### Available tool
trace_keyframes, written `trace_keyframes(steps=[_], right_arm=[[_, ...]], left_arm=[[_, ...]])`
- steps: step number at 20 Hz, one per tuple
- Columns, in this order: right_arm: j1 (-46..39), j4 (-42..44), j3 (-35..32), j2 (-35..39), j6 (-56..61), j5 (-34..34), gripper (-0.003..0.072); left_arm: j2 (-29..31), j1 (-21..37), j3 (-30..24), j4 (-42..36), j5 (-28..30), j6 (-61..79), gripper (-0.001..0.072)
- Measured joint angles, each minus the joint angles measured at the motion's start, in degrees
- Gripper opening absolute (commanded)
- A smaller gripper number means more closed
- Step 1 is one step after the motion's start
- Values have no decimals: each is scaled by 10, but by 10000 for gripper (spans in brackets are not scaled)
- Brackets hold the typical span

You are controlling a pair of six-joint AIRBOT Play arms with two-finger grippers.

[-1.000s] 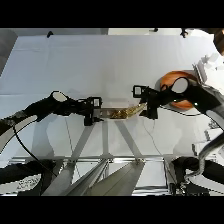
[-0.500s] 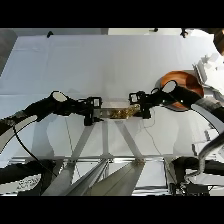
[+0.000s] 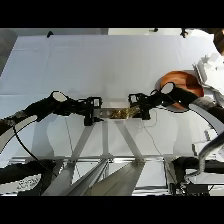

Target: Fold the box and place the chain.

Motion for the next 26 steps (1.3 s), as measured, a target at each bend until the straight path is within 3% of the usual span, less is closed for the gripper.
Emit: trace_keyframes(steps=[2, 3, 8, 16, 22, 26], right_arm=[[0, -17, -3, -1, 15, -5, 24], [0, -28, -3, 0, 20, -5, 8], [0, -72, -7, 30, 77, 6, 7], [0, -68, -7, 178, 183, 35, 7], [34, 2, -6, 281, 243, 45, 7], [80, 106, -6, 302, 254, -2, 8]], left_arm=[[0, 0, 0, 0, 0, 0, 433], [0, 0, 0, 0, 0, 0, 433], [0, 0, 0, 0, 0, 0, 433], [0, 0, 0, 0, 0, 0, 433], [0, 0, 0, 0, 0, 0, 433], [0, 0, 0, 0, 0, 0, 433]])
